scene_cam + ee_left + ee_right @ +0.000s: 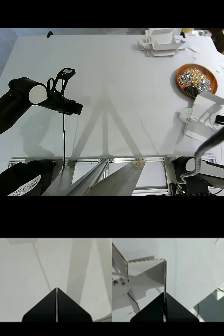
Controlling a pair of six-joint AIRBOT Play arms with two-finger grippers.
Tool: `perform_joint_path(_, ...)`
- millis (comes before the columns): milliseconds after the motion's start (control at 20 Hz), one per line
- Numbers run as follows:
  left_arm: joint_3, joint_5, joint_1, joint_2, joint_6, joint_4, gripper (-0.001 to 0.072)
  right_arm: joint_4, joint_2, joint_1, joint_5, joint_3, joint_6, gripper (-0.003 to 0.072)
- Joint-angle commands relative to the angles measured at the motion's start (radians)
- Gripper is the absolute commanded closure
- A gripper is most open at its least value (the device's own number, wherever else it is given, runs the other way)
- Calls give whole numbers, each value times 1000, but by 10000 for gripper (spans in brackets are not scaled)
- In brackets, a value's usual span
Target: Fold the box and place the chain.
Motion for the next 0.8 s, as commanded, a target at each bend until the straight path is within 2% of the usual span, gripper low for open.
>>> perform_joint_path(0,0,0,0,-1,0,0,699,145,13,38,48,0,-78,670)
perform_joint_path(200,0,0,0,-1,0,0,699,306,113,210,80,-17,-155,671)
perform_joint_path(350,0,0,0,-1,0,0,699,393,247,383,22,-91,-161,671)
perform_joint_path(600,0,0,0,-1,0,0,699,634,431,635,-90,-257,-149,671)
perform_joint_path(750,0,119,0,-2,27,5,699,707,470,772,-132,-323,-122,671)
